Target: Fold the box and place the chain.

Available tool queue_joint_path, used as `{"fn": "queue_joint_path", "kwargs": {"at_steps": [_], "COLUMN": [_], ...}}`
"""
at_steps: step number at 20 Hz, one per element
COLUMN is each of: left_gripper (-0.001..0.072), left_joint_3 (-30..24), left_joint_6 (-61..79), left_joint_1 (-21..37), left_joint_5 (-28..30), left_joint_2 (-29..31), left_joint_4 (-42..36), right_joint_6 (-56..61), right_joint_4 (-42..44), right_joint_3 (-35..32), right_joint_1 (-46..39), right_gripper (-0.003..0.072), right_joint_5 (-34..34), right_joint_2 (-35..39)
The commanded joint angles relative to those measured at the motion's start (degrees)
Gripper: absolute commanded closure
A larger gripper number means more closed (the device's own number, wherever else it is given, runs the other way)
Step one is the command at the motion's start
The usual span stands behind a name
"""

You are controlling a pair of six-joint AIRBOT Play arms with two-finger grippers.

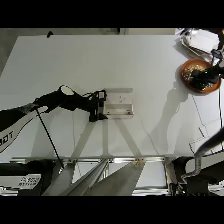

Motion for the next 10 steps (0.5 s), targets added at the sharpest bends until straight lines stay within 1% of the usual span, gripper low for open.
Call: {"fn": "queue_joint_path", "kwargs": {"at_steps": [1,3,10], "left_gripper": [0.0528,0.0528,0.0528], "left_joint_3": [-0.02,-0.02,-0.02], "left_joint_6": [0.0,0.02,0.0], "left_joint_1": [0.0,0.0,0.0], "left_joint_5": [0.02,0.02,0.02], "left_joint_2": [0.02,0.02,0.02], "left_joint_4": [0.02,0.0,0.0], "right_joint_6": [0.02,-1.81,-5.95], "right_joint_4": [0.55,0.55,1.29], "right_joint_3": [0.24,0.24,0.24], "right_joint_1": [0.04,0.04,1.33], "right_gripper": [0.0673,0.0673,0.0673], "right_joint_5": [3.41,5.79,17.73], "right_joint_2": [4.15,9.05,28.35]}}
